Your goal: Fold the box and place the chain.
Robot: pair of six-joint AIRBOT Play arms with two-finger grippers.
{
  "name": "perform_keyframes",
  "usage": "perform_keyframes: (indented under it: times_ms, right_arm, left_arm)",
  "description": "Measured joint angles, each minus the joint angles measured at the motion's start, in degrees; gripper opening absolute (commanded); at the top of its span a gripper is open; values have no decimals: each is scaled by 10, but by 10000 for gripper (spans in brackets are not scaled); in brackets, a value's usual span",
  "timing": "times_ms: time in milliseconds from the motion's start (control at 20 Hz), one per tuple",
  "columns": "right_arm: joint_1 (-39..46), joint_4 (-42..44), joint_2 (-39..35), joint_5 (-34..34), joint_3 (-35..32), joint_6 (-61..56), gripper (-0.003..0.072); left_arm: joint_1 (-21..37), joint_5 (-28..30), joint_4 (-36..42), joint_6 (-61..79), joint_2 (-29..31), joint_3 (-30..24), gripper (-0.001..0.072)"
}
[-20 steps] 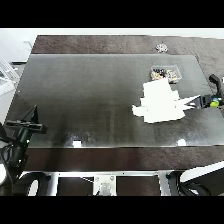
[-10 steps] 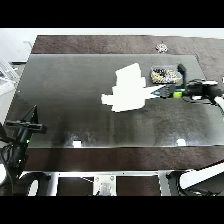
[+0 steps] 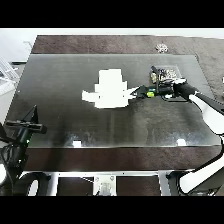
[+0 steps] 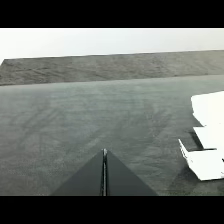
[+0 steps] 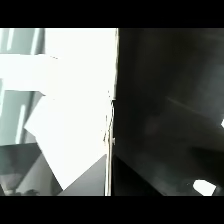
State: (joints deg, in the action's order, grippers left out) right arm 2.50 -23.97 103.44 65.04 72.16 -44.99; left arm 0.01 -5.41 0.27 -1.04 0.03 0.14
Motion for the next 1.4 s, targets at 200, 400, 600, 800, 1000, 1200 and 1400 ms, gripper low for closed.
perform_keyframes:
  times_ms: [200, 400, 600, 800, 1000, 1200, 1400]
  right_arm:
    - [-14, -4, 10, -27, 10, -15, 1]
    - [-28, -6, 13, -43, 14, -24, 1]
    - [-33, -7, 14, -49, 15, -27, 2]
    - [-34, -7, 14, -51, 15, -35, 2]
    - [-34, -7, 14, -51, 15, -44, 2]
    - [-35, -7, 14, -50, 15, -49, 2]
    - [-35, -7, 14, -46, 15, -51, 2]
  left_arm:
    - [0, -2, 0, 0, 0, 0, 509]
    - [0, -10, 0, 0, 0, 0, 452]
    - [0, -28, 1, -2, 0, 1, 452]
    - [0, -39, 2, -8, -14, 17, 453]
    - [0, -58, 2, 0, -108, 73, 453]
    - [0, -115, 1, 35, -276, 161, 453]
    - [0, -183, 1, 50, -471, 288, 453]
